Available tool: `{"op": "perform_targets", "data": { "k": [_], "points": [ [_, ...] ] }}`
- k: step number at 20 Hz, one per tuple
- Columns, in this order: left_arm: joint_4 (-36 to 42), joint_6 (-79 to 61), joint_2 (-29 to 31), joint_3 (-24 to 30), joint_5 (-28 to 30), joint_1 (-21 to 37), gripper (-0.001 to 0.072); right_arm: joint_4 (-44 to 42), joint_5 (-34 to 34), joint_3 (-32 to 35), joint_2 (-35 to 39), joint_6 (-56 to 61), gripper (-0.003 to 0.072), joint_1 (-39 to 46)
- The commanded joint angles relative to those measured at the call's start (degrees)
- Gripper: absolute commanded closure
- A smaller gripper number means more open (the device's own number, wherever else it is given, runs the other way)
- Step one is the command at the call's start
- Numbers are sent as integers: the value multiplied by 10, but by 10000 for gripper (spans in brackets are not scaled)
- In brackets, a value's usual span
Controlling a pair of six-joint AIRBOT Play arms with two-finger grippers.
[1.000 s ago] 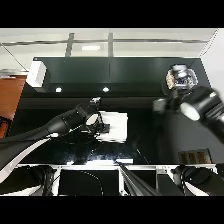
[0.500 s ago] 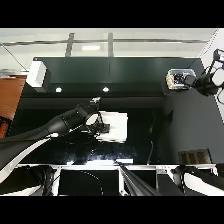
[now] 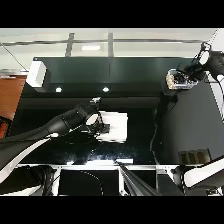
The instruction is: Fold the box and place the chain.
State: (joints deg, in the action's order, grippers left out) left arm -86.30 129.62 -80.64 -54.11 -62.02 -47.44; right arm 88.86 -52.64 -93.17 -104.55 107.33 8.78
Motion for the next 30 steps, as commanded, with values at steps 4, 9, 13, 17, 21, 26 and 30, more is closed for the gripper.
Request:
{"op": "perform_targets", "data": {
  "k": [4,9,13,17,21,26,30],
  "points": [
    [0,0,0,0,0,0,680,-3,-14,-32,-58,-2,217,0],
    [0,0,0,0,0,0,680,-4,-67,-62,-54,-3,672,0],
    [0,0,0,0,0,0,680,11,-138,-103,-9,-57,677,2],
    [0,0,0,0,0,0,680,6,-138,-103,109,-108,679,1],
    [0,0,0,0,0,0,680,-17,-80,-103,261,-138,680,-4],
    [0,0,0,0,0,0,680,-91,-127,-138,365,-206,680,-4],
    [0,0,0,0,0,0,680,-182,-199,-139,422,-239,679,-5]
  ]
}}
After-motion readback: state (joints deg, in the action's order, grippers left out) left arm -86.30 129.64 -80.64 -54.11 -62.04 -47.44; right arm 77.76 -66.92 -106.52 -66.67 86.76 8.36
